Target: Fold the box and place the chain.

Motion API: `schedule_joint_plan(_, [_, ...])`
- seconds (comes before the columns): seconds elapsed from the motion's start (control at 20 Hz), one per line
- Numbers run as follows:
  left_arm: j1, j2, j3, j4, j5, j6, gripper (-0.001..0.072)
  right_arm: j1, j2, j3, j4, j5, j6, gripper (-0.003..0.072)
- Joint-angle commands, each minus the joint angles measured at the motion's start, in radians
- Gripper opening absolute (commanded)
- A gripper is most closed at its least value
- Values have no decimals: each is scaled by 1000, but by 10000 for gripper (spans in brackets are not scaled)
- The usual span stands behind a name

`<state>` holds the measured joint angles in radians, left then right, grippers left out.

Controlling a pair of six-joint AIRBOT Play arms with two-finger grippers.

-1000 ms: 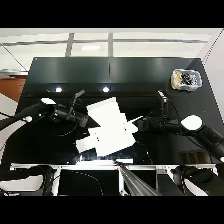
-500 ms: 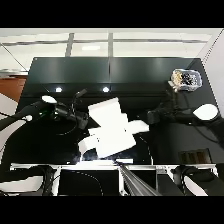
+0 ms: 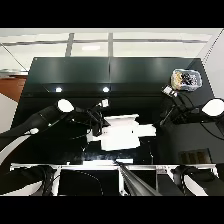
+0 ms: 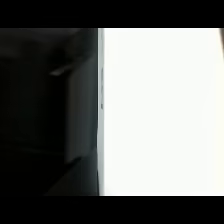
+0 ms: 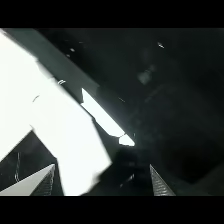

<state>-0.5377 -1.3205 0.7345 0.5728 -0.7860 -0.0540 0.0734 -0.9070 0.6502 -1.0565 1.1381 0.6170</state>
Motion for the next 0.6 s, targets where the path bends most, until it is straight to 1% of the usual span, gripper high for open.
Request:
schedule_joint_plan(0.0, [-32, -30, -6, 10, 116, 61, 30, 31, 0, -44, 106, -24, -109, 713])
schedule_joint_plan(0.2, [-32, -58, -6, 10, 110, 62, 30, 175, -1, -73, 115, -69, -117, 713])
schedule_joint_plan(0.3, [-32, -65, -6, 11, 92, 62, 30, 229, -1, -108, 74, -126, -141, 713])
schedule_joint_plan(0.4, [-32, -65, -6, 14, 71, 62, 30, 251, -2, -138, 26, -158, -143, 713])
schedule_joint_plan(0.55, [-29, -66, -6, 45, 44, 62, 30, 257, -2, -168, 33, -143, -151, 713])
